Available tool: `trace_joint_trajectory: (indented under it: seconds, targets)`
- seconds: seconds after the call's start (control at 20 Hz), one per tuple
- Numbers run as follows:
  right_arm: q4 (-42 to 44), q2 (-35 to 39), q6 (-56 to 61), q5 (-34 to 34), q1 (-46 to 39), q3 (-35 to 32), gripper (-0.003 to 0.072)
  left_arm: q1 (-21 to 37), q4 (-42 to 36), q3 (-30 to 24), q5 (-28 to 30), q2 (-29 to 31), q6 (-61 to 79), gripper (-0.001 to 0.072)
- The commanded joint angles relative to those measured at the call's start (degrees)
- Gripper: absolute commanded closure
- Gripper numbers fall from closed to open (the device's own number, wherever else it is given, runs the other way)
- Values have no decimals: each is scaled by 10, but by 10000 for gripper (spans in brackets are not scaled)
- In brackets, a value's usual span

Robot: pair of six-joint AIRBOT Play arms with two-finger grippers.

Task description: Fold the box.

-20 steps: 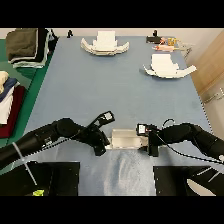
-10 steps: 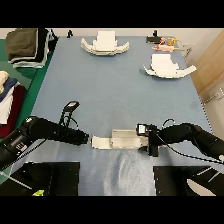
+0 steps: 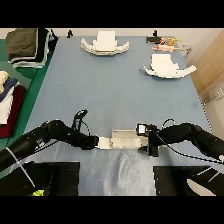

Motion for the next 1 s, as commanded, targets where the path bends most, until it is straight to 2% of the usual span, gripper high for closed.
trace_joint_trajectory:
  seconds: [0.0,0.05,0.1,0.15,0.2,0.25,0.3,0.7,0.75,0.8,0.95]
  targets:
    - [0,0,0,0,0,0,180,-28,-58,9,26,-35,42,639]
    - [0,0,0,0,0,0,180,-28,-70,17,26,-34,58,336]
    - [0,0,0,0,0,0,180,-28,-76,26,26,-33,61,94]
    - [0,0,0,0,0,0,180,-28,-74,35,27,-34,61,81]
    - [0,0,0,0,0,0,180,-28,-73,42,28,-34,61,141]
    - [0,0,0,0,0,0,180,-27,-72,49,27,-34,61,239]
    - [0,0,0,0,0,0,180,-27,-72,54,27,-34,62,260]
    - [0,0,0,0,0,0,180,-27,-66,58,26,-34,63,257]
    - [0,0,0,0,0,0,180,-27,-66,58,26,-34,70,198]
    - [0,0,0,0,0,0,180,-27,-66,58,26,-34,76,82]
    - [0,0,0,0,0,0,180,-27,-67,59,23,-34,76,68]
